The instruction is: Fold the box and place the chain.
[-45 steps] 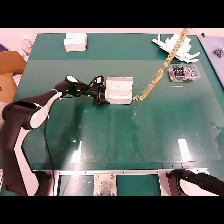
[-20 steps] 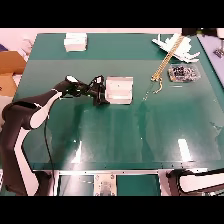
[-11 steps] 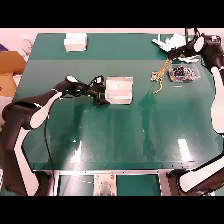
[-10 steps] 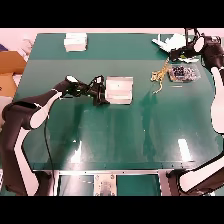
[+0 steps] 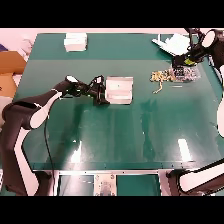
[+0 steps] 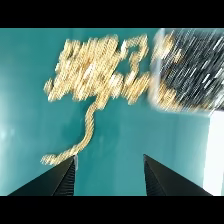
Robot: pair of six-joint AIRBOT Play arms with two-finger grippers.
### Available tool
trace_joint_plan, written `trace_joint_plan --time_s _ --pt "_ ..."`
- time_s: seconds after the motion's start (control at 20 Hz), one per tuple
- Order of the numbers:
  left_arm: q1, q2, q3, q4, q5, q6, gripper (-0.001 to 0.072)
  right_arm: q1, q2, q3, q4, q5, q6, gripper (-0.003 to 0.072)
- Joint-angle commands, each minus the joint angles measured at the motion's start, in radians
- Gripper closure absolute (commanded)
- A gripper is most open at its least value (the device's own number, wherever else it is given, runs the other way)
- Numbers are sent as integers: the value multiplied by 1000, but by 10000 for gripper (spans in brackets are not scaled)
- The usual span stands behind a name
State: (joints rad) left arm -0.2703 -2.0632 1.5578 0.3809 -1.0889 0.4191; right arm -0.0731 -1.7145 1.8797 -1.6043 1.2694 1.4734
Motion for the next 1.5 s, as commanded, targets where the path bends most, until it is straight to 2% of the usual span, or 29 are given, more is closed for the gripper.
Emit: trace_joint_plan --time_s 0.0,0.25,0.35,0.55,1.0,1.1,1.45 --pt "1 0 0 0 0 0 348 3 7 -46 43 76 60 206" --pt "1 0 0 0 0 0 348 3 2 -192 96 -100 124 208" --pt "1 0 0 0 0 0 347 3 -30 -210 146 -136 124 257" --pt "1 0 0 0 0 0 348 3 -106 -211 154 -136 124 257" --pt "1 0 0 0 0 0 348 -30 -162 -212 126 -183 124 289" --pt "1 0 0 0 0 0 347 -36 -166 -212 127 -204 124 353" --pt "1 0 0 0 0 0 348 -34 -197 -213 129 -233 124 351"
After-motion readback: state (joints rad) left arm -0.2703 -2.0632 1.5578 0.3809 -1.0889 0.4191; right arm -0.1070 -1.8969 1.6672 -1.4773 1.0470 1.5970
